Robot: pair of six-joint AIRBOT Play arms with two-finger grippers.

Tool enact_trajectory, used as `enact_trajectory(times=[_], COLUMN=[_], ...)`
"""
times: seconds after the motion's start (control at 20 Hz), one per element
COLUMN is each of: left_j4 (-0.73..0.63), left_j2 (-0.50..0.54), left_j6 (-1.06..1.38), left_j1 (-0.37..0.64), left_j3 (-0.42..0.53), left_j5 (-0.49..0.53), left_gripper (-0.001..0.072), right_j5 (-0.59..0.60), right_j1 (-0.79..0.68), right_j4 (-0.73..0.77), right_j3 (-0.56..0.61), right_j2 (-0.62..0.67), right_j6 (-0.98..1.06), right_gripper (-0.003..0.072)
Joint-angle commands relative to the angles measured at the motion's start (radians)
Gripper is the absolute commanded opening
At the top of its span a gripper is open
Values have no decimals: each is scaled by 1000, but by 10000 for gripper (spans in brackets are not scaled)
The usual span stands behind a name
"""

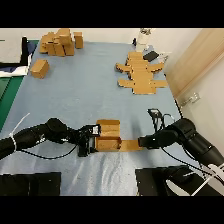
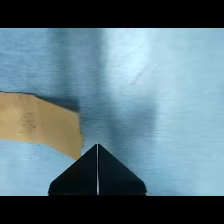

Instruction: Fold the box.

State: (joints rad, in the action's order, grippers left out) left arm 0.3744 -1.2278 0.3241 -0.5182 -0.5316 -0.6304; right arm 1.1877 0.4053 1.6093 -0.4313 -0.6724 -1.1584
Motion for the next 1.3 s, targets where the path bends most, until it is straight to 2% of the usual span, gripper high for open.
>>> enact_trajectory(times=[0.0, 0.2, 0.65, 0.95, 1.1, 1.15, 1.2, 1.25], left_j4=[0, 0, 0, 0, 0, 0, 0, 0], left_j2=[0, 0, 0, 0, 0, 0, 0, 0], left_j6=[0, 0, 0, 0, 0, 0, 0, 0], left_j1=[0, 0, 0, 0, 0, 0, 0, 0], left_j3=[0, 0, 0, 0, 0, 0, 0, 0], left_j5=[0, 0, 0, 0, 0, 0, 0, -1], left_gripper=[517, 517, 517, 517, 517, 517, 517, 517], right_j5=[-130, -185, -246, -263, -260, -252, -237, -221], right_j1=[-24, -23, -23, -23, -23, -23, -23, -23], right_j4=[205, 287, 300, 390, 481, 481, 482, 481], right_j3=[71, 71, 74, 73, 69, 66, 58, 50], right_j2=[-26, -31, -48, -60, -26, -10, 8, 22], right_j6=[-8, -65, -127, -203, -248, -246, -244, -235], right_gripper=[2, 2, 2, 3, 7, 56, 157, 199])
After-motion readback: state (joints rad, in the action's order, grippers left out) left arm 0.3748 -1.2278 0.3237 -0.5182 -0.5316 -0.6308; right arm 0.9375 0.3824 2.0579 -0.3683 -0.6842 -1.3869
